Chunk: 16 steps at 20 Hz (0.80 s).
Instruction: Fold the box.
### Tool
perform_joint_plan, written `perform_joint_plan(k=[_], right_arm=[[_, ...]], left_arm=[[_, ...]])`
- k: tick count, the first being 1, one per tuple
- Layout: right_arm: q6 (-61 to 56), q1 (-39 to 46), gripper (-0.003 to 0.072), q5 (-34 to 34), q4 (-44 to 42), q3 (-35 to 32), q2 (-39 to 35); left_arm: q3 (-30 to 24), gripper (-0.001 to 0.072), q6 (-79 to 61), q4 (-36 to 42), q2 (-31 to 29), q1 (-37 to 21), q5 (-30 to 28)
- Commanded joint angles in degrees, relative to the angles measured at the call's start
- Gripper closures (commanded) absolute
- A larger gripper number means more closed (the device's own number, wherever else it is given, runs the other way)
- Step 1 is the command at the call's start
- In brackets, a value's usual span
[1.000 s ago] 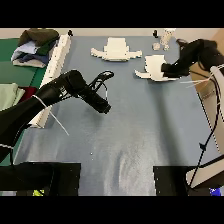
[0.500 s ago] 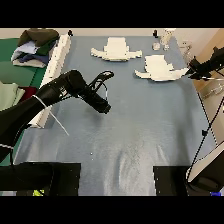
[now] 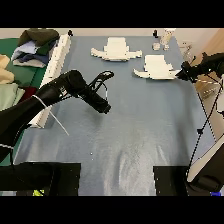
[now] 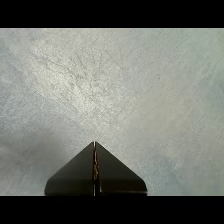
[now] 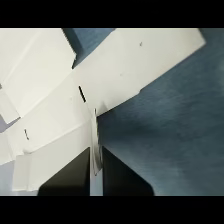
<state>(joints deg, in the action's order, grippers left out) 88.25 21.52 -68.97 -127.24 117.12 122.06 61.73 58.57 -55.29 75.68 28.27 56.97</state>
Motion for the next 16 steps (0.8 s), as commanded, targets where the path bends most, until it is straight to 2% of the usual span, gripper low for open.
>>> perform_joint_plan(k=[1, 5, 8, 11, 14, 16], right_arm=[[1.42, -0.94, 0.0682, -0.15, -1.62, 0.07, 0.39], [0.66, -2.25, 0.0684, -6.12, -1.75, -0.50, -2.08], [0.74, -3.43, 0.0684, -6.97, -1.79, -7.08, -7.50], [1.40, -5.57, 0.0684, -3.45, -1.79, -22.43, -17.35], [1.36, -9.16, 0.0684, 9.16, -1.81, -45.44, -32.48], [1.46, -12.31, 0.0684, 14.10, -1.77, -59.74, -42.29]], left_arm=[[0.04, 0.0697, -0.02, 0.00, 0.02, -0.02, 0.00], [0.04, 0.0697, -0.02, 0.00, 0.02, -0.02, 0.00], [0.04, 0.0697, -0.02, 0.02, 0.02, -0.02, 0.02], [0.04, 0.0697, -0.02, 0.00, 0.02, -0.02, -0.02], [0.04, 0.0697, -0.02, 0.00, 0.02, -0.02, 0.00], [0.04, 0.0697, -0.04, 0.00, 0.02, -0.04, 0.00]])
